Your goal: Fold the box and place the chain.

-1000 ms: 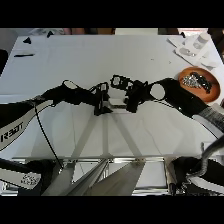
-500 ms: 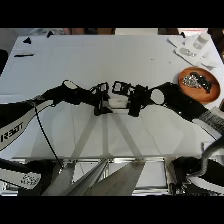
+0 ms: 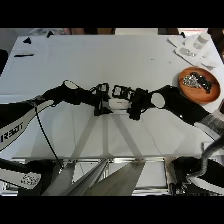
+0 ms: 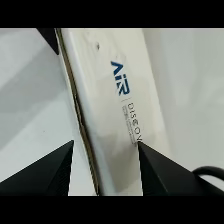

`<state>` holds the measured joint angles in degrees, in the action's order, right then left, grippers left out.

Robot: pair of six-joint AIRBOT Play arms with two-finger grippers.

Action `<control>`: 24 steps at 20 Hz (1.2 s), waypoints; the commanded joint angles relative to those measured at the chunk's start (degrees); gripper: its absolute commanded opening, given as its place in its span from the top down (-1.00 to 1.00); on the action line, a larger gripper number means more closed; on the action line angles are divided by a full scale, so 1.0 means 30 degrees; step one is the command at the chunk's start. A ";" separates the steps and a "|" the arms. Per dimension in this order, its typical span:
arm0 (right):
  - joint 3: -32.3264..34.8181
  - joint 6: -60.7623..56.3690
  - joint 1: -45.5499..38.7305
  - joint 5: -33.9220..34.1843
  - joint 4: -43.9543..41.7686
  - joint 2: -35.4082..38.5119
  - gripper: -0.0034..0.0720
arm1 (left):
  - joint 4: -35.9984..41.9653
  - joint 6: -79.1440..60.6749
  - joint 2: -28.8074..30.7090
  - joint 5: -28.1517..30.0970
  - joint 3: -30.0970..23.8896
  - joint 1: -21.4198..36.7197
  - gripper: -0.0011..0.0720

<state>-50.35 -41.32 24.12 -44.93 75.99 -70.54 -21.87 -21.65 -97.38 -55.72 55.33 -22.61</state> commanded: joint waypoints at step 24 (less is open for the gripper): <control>0.4160 -0.5144 0.0306 0.8218 -1.3253 -0.0816 0.87 | 0.0015 0.0007 -0.0007 0.0073 0.0007 0.0000 0.10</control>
<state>-38.83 -56.80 24.88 -20.40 36.99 -72.42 -21.85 -21.65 -97.38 -55.51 55.33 -22.61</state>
